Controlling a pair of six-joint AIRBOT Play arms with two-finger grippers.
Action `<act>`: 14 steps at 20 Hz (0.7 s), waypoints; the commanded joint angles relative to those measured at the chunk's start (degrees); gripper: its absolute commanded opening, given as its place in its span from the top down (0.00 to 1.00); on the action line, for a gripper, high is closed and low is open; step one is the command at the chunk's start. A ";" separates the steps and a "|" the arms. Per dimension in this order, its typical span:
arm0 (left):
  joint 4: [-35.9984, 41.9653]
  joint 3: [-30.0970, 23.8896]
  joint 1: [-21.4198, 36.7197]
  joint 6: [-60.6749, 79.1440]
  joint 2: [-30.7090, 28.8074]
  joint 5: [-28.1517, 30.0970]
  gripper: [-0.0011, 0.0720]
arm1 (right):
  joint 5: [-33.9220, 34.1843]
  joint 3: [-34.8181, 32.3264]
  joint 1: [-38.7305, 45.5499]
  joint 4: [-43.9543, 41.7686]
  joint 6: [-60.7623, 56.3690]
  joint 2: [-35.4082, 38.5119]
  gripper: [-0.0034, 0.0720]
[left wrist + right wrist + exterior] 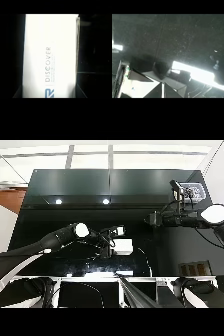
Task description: Fold the box and place the chain.
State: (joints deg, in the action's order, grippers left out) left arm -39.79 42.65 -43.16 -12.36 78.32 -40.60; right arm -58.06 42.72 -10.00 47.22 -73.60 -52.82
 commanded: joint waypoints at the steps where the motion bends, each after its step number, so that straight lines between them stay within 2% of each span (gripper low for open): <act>1: -0.50 0.24 0.44 -1.60 0.74 -0.55 0.58 | 0.33 0.04 0.02 -0.02 -0.24 0.04 0.90; 3: -3.39 1.55 2.62 -2.19 0.52 -5.09 0.61 | 0.35 0.04 0.02 -0.02 -0.39 0.04 0.90; 5: -9.33 3.52 7.43 -8.98 0.50 -8.39 0.61 | 0.42 0.04 0.02 -0.02 -0.42 0.04 0.90; 9: -18.47 7.69 24.35 -16.72 0.55 -12.26 0.61 | 0.42 0.04 0.02 -0.07 -1.05 0.04 0.90; 11: -18.29 10.49 34.10 -17.64 0.72 -11.41 0.61 | 0.42 0.04 0.02 -0.22 -1.27 0.04 0.90; 14: -18.29 17.84 48.02 -23.93 3.02 -5.88 0.60 | 0.42 0.04 0.02 -0.22 -1.70 0.04 0.90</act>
State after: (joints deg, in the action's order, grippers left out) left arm -56.62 55.02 -7.14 -30.61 79.90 -49.69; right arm -57.65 42.72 -10.00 47.05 -74.81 -52.82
